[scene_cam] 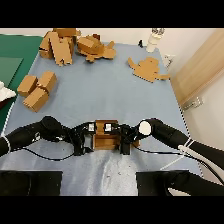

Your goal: Fold the box.

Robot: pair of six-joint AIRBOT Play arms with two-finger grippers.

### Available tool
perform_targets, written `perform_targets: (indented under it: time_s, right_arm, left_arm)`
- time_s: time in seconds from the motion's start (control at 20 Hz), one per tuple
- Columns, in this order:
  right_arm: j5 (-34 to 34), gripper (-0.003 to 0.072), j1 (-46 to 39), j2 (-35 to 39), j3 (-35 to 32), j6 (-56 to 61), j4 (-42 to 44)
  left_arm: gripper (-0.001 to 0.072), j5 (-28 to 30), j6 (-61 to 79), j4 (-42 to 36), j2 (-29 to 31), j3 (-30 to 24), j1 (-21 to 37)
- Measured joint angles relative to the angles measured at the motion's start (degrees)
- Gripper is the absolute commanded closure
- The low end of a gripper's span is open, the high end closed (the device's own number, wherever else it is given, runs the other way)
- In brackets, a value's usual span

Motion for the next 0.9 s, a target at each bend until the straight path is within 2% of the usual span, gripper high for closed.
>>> perform_targets:
  time_s: [0.35, 0.85, 0.9]
  right_arm:
    - [0.04, 0.0244, -0.04, 0.00, 0.00, 0.00, 0.94]
    - [0.04, 0.0244, -0.04, 0.00, 0.00, 0.00, 1.51]
    - [0.02, 0.0244, -0.04, 0.00, 0.00, 0.00, 1.57]
  left_arm:
    - [0.0010, 4.81, -0.96, 0.07, -0.02, 0.00, -3.23]
    - [0.0012, 4.98, -0.94, -0.24, -0.79, 1.11, -4.35]
    - [0.0122, 4.90, -0.70, -0.26, -1.01, 1.27, -4.42]
